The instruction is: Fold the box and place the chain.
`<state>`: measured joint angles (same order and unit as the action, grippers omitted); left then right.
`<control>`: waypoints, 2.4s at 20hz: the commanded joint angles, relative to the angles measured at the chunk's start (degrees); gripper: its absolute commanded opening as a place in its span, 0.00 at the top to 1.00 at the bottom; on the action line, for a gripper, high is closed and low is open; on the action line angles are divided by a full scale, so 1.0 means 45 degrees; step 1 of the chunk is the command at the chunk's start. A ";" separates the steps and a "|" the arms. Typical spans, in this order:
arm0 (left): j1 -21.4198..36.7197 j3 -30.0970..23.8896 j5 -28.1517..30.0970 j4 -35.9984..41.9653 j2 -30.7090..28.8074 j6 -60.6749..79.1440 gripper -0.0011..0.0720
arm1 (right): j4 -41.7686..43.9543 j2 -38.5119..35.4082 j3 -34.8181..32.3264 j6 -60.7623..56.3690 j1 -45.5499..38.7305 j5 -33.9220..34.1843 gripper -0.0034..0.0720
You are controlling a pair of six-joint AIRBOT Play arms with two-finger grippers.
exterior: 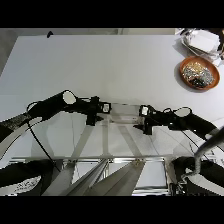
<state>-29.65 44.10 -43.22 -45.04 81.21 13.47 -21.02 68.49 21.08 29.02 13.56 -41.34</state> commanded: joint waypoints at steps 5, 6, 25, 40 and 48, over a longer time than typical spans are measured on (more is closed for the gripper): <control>-0.0136 0.0000 -0.0933 0.0248 0.0010 0.0568 0.56 | 0.0000 -0.0010 0.0000 -0.0005 0.0000 -0.0005 0.43; -0.0189 0.0000 -0.0942 0.0277 0.0010 0.0743 0.56 | 0.0000 -0.0010 0.0000 -0.0005 0.0000 -0.0005 0.43; -0.1496 0.0000 0.0714 0.2827 0.0087 0.1010 0.80 | 0.0000 -0.0010 0.0000 -0.0005 0.0000 -0.0005 0.43; -0.1569 -0.0005 0.0010 0.2890 0.0097 -0.0748 0.98 | 0.0000 -0.0010 0.0000 -0.0005 0.0000 -0.0005 0.43; 0.0379 -0.0010 -0.2385 0.0743 -0.2943 -0.6484 0.98 | 0.0000 -0.0010 0.0000 -0.0005 0.0000 -0.0005 0.43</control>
<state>-31.03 44.07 -49.12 -38.44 72.66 -5.21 -20.99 68.49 21.08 28.95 13.56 -41.32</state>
